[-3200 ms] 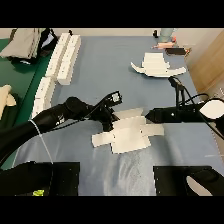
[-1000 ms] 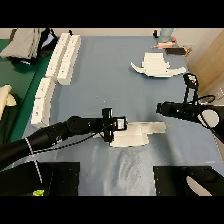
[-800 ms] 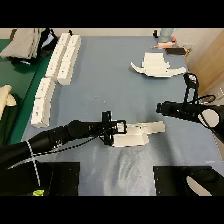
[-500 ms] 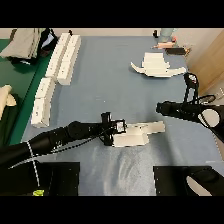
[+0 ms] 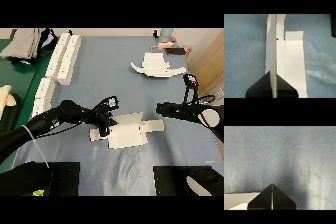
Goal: Fold the box.
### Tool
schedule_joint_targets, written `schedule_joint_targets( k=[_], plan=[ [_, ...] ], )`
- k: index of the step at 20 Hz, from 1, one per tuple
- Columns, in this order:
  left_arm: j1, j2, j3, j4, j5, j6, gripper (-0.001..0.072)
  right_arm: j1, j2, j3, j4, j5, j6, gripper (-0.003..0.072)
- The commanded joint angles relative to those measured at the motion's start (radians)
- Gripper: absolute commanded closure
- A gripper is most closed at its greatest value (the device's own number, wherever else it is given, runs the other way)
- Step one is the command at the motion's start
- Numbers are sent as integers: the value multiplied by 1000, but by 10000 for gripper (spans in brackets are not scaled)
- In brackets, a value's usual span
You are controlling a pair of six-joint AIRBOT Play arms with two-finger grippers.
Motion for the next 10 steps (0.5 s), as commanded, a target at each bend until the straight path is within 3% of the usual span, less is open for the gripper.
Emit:
schedule_joint_targets(
  k=[1, 6, 10],
  plan=[
    [22, -54, 42, 32, -151, -16, 696, 0, 0, 0, 1, 3, 0, 683],
    [-2, -85, 64, 61, -145, -17, 696, 0, 0, 0, 1, 3, 0, 683],
    [2, -85, 124, 182, -144, -107, 697, 0, -1, 0, 1, 3, 0, 683]
  ],
)
